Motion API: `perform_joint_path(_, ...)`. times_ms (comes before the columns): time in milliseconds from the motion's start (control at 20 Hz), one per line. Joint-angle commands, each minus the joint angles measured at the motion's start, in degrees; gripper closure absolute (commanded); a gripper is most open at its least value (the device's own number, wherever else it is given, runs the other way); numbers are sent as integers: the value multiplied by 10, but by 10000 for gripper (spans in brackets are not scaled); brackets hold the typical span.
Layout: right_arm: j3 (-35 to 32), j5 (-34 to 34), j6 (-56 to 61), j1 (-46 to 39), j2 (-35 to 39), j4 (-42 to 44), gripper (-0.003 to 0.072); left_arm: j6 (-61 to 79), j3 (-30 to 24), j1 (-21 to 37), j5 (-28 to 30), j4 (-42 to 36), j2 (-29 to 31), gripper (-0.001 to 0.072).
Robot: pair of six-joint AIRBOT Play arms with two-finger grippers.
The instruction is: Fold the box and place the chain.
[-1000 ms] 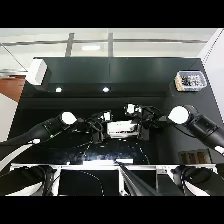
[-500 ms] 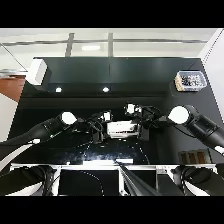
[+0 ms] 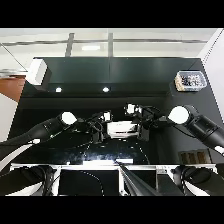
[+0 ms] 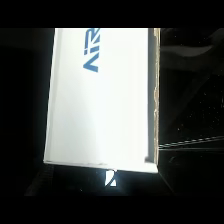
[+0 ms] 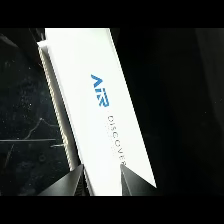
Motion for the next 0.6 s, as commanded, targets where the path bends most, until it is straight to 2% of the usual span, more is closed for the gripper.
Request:
perform_joint_path(0,-2,2,1,0,-2,0,396,0,0,0,1,0,0,309)
perform_joint_path(300,-2,5,1,0,-7,0,395,0,0,0,1,0,0,310)
perform_joint_path(400,-2,5,1,0,-7,0,294,0,0,0,1,0,0,309)
perform_joint_path(550,-2,2,1,0,-7,0,309,0,0,0,1,0,0,309)
